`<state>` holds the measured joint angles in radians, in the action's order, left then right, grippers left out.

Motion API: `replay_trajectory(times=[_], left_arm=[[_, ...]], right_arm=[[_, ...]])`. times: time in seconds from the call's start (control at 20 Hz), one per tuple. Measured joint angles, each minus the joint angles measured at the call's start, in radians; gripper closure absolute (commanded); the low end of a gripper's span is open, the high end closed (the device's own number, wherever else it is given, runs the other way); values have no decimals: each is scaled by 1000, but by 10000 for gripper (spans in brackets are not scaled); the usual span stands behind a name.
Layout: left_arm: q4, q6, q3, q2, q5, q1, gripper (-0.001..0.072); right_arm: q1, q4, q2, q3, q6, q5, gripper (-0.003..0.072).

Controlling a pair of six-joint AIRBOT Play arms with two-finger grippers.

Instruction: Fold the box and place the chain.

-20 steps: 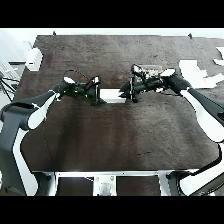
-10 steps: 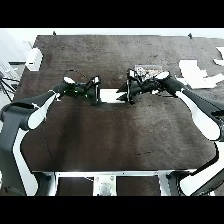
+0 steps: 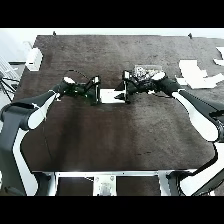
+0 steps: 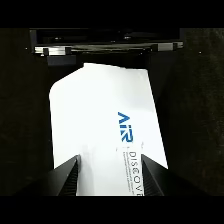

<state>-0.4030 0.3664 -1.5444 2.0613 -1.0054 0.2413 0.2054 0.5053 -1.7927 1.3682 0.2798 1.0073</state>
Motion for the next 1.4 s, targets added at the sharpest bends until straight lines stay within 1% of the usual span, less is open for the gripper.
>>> replay_trajectory(times=[0.1, 0.2, 0.45, 0.6, 0.7, 1.4], left_arm=[[1, -1, 0, 0, 2, 0, 200], [1, -1, 0, 0, 2, -2, 200], [1, -1, 0, 0, 2, -2, 200], [1, -1, 0, 0, 2, -2, 200], [1, -1, 0, 0, 1, -2, 200], [0, -1, 0, 0, 0, -2, 200]], right_arm=[[2, 0, 0, 0, 1, -19, 232], [5, -1, 0, 0, 2, -34, 251], [5, -28, 15, 8, 5, -51, 251], [4, -43, 20, 23, 9, -55, 251], [4, -50, 21, 35, 9, -56, 275], [8, -48, 1, 47, 10, -55, 279]])
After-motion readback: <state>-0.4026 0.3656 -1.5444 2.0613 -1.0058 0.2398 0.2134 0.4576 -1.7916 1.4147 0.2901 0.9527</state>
